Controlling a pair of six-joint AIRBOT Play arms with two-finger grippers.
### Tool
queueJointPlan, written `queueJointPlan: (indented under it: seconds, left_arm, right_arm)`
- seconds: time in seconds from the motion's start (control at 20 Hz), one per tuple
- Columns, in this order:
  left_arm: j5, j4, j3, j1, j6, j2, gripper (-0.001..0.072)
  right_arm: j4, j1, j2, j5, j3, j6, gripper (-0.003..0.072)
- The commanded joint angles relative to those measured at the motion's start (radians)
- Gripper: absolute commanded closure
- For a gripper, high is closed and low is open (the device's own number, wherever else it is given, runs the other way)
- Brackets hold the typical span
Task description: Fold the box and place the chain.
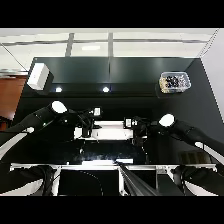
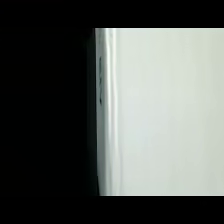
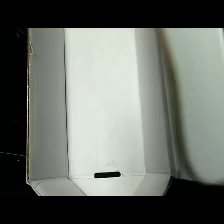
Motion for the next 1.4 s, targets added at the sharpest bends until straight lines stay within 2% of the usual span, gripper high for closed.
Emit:
queueJointPlan:
  seconds: [0.0,0.9,0.95,1.0,1.15,1.2,1.3,1.35]
  left_arm:
    - [0.002,0.0,0.0,0.0,0.0,-0.001,0.068]
    - [0.004,0.0,0.0,0.0,0.0,-0.001,0.0679]
    - [0.004,0.0,0.0,0.0,0.0,-0.001,0.0679]
    - [0.005,0.0,0.0,0.0,0.0,-0.001,0.0679]
    - [0.006,0.0,0.0,0.003,0.0,0.0,0.0676]
    - [0.005,0.001,0.001,0.005,-0.001,0.003,0.0632]
    - [-0.004,0.031,0.011,0.022,-0.019,0.029,0.0291]
    - [-0.004,0.054,0.021,0.036,-0.068,0.053,0.0186]
  right_arm:
    - [-0.032,0.006,-0.009,-0.009,0.008,0.037,0.0022]
    - [-0.096,0.043,-0.021,-0.042,0.018,0.098,0.0023]
    - [-0.096,0.043,-0.021,-0.041,0.018,0.098,0.0097]
    - [-0.096,0.043,-0.021,-0.041,0.018,0.098,0.0213]
    - [-0.096,0.043,-0.021,-0.042,0.018,0.098,0.0213]
    - [-0.096,0.043,-0.021,-0.042,0.018,0.098,0.0213]
    - [-0.096,0.043,-0.021,-0.042,0.018,0.098,0.0213]
    - [-0.096,0.043,-0.021,-0.042,0.018,0.098,0.0213]
